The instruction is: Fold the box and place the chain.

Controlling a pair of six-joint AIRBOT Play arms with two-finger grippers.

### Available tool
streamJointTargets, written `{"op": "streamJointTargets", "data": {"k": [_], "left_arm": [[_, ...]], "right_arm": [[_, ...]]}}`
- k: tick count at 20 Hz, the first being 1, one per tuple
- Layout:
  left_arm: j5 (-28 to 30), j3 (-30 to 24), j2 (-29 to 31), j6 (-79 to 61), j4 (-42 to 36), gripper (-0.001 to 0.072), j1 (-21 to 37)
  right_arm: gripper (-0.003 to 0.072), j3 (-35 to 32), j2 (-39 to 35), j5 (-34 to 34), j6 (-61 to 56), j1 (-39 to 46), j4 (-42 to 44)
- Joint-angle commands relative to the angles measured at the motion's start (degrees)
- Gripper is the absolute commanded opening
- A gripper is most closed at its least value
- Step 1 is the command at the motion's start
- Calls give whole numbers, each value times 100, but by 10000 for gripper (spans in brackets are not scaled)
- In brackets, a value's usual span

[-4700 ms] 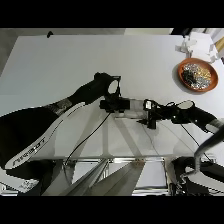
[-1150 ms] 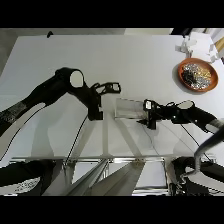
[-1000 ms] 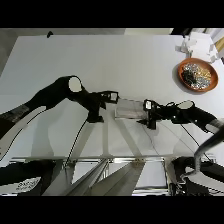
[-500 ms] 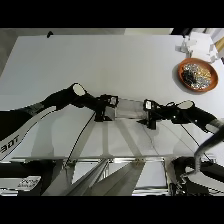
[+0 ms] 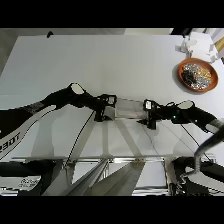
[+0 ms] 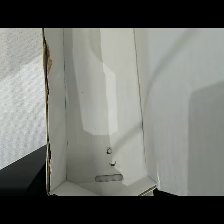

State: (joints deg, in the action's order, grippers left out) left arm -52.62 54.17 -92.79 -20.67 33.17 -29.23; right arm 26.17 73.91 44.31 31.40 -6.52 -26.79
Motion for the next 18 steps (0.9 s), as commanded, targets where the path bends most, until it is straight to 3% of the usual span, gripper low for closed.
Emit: {"op": "streamJointTargets", "data": {"k": [1,15,16,18], "left_arm": [[-57,-2,-4,-114,-155,702,-46],[59,0,-363,144,-739,687,-295],[83,0,-361,146,-741,625,-299],[76,0,-361,144,-734,346,-299]], "right_arm": [[413,0,0,0,0,-2,0],[413,0,0,0,0,-2,0],[413,0,0,0,0,-2,0],[413,0,0,0,0,-2,0]]}}
